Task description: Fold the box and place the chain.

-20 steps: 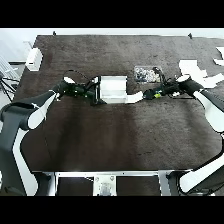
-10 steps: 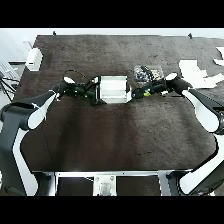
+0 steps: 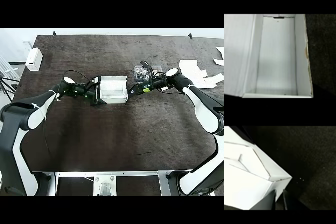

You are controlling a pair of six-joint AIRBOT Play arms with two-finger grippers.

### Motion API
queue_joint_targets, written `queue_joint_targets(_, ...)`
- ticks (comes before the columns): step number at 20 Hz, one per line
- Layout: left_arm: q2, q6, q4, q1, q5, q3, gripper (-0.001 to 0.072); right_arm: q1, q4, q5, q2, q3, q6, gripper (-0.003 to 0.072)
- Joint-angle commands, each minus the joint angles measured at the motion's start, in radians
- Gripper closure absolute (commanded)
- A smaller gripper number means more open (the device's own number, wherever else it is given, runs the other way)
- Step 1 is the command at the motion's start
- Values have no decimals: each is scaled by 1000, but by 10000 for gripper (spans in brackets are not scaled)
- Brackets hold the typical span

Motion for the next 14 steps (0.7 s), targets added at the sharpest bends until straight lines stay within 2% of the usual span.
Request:
queue_joint_targets(1,-1,0,0,0,0,0,200,-4,0,25,1,28,16,545)
queue_joint_targets(4,-1,0,0,0,0,0,200,-3,1,39,0,51,49,508)
queue_joint_targets(6,-1,0,0,0,0,0,200,1,1,50,0,51,71,391)
queue_joint_targets(7,-1,0,0,0,0,0,200,5,1,56,0,51,95,301)
queue_joint_targets(8,-1,0,0,0,0,0,200,10,0,56,0,51,109,269)
queue_joint_targets(14,-1,0,0,0,0,0,199,60,-38,54,-4,51,125,268)
